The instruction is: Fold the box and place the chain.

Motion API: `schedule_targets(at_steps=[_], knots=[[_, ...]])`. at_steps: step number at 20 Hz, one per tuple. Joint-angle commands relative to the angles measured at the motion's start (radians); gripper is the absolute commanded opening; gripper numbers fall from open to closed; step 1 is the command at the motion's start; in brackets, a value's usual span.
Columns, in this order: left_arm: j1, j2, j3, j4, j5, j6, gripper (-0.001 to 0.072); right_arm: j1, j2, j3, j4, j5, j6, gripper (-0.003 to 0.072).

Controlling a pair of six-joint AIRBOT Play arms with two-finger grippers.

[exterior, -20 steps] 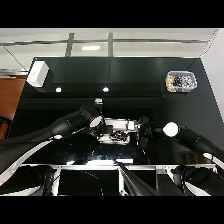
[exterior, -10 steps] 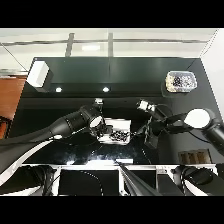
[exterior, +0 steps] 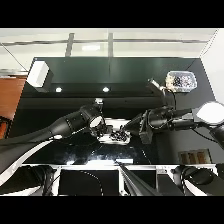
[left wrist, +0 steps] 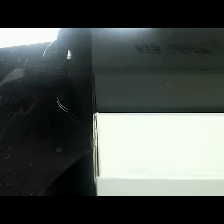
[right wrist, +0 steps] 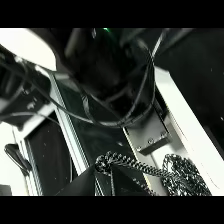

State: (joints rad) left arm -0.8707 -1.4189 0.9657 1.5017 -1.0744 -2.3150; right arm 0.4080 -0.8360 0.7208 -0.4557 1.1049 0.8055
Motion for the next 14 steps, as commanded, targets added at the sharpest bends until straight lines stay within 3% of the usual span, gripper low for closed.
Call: schedule_targets(at_steps=[1,6,8,14], knots=[[0.000,-0.001,0.000,-0.002,0.000,0.003,0.0031,-0.001,0.001,-0.004,0.040,-0.037,0.009,0.0019],[0.000,-0.001,0.000,0.001,-0.006,0.003,0.0032,-0.001,-0.002,-0.010,-0.073,-0.052,0.101,0.0024],[0.000,-0.001,0.000,-0.007,0.000,0.003,0.0031,0.002,-0.002,-0.020,-0.089,-0.043,0.150,0.0386],[0.007,0.000,0.001,-0.045,0.012,-0.023,0.0029,-0.102,0.013,0.015,-0.147,-0.005,0.157,0.0394]])
